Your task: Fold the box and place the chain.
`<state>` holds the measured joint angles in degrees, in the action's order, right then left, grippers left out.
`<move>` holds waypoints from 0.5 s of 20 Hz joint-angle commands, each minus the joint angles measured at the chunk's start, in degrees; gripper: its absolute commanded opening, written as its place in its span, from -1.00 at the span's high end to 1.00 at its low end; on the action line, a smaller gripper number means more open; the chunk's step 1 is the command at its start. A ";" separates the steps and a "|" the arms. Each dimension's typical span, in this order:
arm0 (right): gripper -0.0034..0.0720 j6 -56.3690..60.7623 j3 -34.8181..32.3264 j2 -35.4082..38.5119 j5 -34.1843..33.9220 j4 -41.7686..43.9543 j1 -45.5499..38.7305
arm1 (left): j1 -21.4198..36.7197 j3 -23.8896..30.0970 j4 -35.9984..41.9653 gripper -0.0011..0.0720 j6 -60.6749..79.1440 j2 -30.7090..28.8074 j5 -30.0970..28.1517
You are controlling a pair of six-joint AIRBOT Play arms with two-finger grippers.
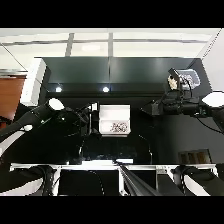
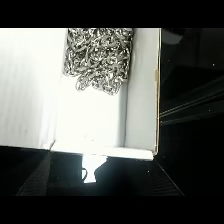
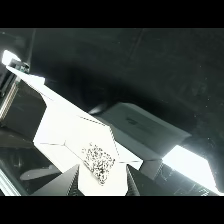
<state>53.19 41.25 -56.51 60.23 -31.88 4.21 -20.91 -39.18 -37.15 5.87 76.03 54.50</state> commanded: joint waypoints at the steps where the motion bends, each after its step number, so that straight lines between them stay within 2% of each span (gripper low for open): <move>1: -0.01 -0.04 0.02 0.00 -0.09 -0.15 -0.04 | -0.44 -0.15 0.15 -0.97 0.15 0.07 -0.07; 5: -0.01 -0.02 0.02 0.00 -0.74 -0.15 -0.04 | -1.88 -0.15 0.00 -0.97 0.17 0.35 -0.24; 10: -0.01 -0.02 0.02 0.00 -0.98 -0.13 -0.04 | -2.47 -0.15 -1.81 -0.95 0.11 1.14 -3.30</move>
<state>53.15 41.25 -56.51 59.42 -32.01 4.19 -23.09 -39.29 -37.98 6.04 76.90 52.88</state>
